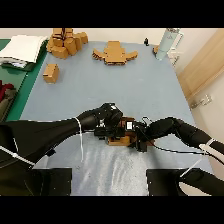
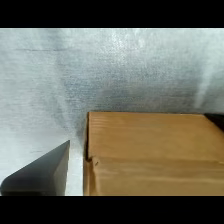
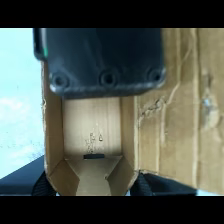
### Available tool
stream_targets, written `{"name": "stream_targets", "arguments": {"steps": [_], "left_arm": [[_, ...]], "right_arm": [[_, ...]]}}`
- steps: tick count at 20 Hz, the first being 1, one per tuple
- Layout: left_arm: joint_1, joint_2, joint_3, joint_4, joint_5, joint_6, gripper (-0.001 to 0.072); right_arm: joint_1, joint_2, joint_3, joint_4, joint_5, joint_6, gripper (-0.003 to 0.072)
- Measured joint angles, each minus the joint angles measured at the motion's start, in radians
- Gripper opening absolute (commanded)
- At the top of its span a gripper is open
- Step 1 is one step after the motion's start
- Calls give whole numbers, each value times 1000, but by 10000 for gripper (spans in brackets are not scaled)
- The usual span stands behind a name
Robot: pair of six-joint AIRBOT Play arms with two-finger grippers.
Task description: Fold the box.
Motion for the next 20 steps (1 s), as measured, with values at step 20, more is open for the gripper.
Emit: {"name": "stream_targets", "arguments": {"steps": [20], "left_arm": [[-91,6,0,182,12,-41,211]], "right_arm": [[0,0,0,0,0,0,568]]}}
